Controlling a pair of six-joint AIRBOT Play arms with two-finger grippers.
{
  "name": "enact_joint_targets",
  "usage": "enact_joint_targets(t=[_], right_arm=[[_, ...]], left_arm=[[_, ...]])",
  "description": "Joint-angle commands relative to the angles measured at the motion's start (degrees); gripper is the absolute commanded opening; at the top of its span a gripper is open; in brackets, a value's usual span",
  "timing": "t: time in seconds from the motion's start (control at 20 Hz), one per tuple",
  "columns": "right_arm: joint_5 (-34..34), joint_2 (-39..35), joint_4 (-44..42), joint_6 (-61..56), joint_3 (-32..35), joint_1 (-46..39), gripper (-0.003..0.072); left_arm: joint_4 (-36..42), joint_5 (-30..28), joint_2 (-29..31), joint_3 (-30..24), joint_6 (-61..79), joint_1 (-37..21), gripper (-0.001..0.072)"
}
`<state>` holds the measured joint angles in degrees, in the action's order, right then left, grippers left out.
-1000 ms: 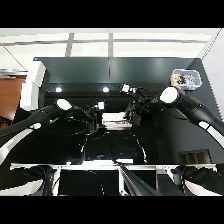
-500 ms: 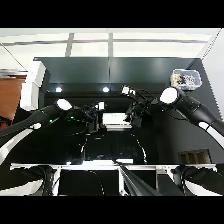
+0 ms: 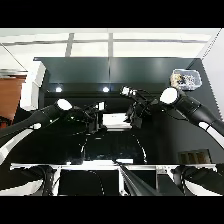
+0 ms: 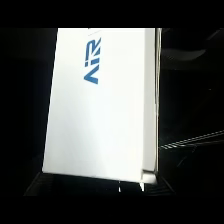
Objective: Fold the box and place the chain.
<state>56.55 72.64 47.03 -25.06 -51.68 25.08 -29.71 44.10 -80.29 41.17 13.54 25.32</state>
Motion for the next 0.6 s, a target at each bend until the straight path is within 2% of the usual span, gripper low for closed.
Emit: enact_joint_targets(t=[0.0,0.55], right_arm=[[0.15,0.04,0.04,0.00,0.04,0.04,0.0298],[-0.26,0.02,0.04,0.00,0.04,0.04,0.0297]], left_arm=[[0.00,-0.11,0.02,0.04,-0.07,0.02,0.0295],[0.02,-0.11,0.02,0.04,-0.07,0.02,0.0294]])
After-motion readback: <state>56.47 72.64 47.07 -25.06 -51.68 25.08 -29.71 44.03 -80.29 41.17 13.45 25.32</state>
